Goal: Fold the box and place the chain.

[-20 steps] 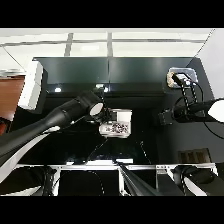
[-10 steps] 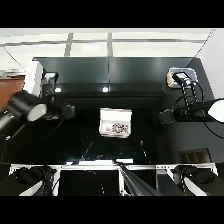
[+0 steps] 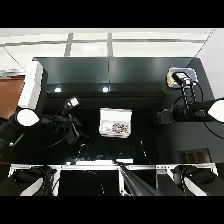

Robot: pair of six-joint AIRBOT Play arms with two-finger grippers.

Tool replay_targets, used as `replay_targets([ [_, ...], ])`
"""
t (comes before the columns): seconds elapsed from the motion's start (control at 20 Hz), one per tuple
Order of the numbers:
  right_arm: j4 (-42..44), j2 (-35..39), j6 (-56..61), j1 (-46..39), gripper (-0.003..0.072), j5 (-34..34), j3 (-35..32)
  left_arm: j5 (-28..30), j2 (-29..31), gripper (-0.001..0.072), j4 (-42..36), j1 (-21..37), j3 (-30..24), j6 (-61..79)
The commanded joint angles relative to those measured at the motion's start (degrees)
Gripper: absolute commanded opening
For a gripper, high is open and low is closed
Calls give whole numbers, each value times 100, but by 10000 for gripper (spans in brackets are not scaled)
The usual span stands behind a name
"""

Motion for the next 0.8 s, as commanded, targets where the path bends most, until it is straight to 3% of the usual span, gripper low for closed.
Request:
replay_targets([
  [0.0, 186, 7, 4, 0, 287, -2, -2, 737, -391, 714, -555, -225, -173, 2981],
  [0.2, 192, 7, 11, 2, 287, 4, -2, 898, -1163, 713, -1440, -302, -146, 4059],
  [0.5, 203, 7, 42, 0, 287, -4, -2, 1058, -1915, 713, -1742, -295, 81, 4247],
  [0.75, 203, 7, 42, 0, 287, -20, -2, 1139, -2041, 713, -1735, -297, 223, 4242],
])
